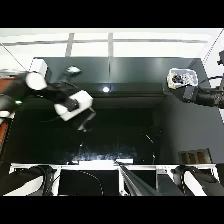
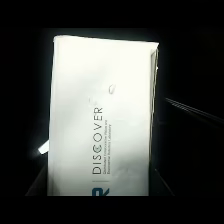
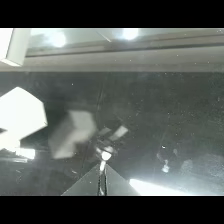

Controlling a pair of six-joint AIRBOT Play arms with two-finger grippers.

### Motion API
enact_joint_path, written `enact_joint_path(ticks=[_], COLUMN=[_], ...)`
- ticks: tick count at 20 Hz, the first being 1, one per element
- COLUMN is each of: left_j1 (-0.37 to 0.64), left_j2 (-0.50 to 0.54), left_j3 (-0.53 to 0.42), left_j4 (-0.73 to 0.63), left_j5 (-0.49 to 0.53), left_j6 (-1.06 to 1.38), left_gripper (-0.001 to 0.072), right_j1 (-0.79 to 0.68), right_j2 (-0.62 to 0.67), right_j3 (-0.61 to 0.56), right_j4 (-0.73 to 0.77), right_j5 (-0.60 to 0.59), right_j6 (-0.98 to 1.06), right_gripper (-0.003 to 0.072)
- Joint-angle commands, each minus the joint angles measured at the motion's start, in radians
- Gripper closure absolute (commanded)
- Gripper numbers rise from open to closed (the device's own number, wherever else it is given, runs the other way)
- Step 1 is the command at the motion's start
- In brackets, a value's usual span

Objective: Fold the box and place the chain.

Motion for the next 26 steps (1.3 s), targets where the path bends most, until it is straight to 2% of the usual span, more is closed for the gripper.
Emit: enact_joint_path(ticks=[1,4,6,8,10,14,16,18,19,20,22,26], left_j1=[0.314,0.547,0.652,0.716,0.737,0.724,0.717,0.708,0.7,0.692,0.678,0.678], left_j2=[0.061,0.062,0.061,0.047,0.008,-0.138,-0.217,-0.279,-0.296,-0.304,-0.3,-0.168], left_j3=[-0.018,-0.018,-0.019,-0.019,-0.018,0.0,0.038,0.071,0.074,0.074,0.076,0.121], left_j4=[0.028,-0.037,-0.063,-0.088,-0.092,-0.105,-0.136,-0.188,-0.19,-0.19,-0.181,-0.144], left_j5=[-0.1,-0.068,0.025,0.163,0.281,0.407,0.437,0.425,0.431,0.435,0.424,0.328], left_j6=[-0.068,-0.066,-0.044,0.004,0.013,0.097,0.106,0.134,0.134,0.134,0.13,0.064], left_gripper=[0.0374,0.0374,0.0374,0.0374,0.0373,0.0374,0.0373,0.0366,0.0274,0.0135,-0.0011,-0.0011], right_j1=[0.0,0.0,0.0,0.0,0.0,0.0,0.0,0.0,0.0,0.0,0.0,0.0], right_j2=[0.001,0.001,0.001,0.001,0.001,0.001,0.001,0.001,0.001,0.001,0.001,0.001], right_j3=[0.0,0.0,0.0,0.0,0.0,0.0,0.0,0.0,0.0,0.0,0.0,0.0], right_j4=[0.0,-0.001,-0.001,0.0,0.0,-0.001,-0.001,-0.001,-0.001,-0.001,-0.001,-0.001], right_j5=[0.011,0.029,0.029,0.029,0.029,0.028,0.025,0.024,0.02,0.013,0.004,0.006], right_j6=[0.0,0.0,0.0,0.001,0.0,0.015,0.048,0.061,0.061,0.061,0.061,0.06], right_gripper=[0.0644,0.0644,0.0644,0.0644,0.0644,0.0643,0.0643,0.0643,0.0643,0.0643,0.0643,0.0643])
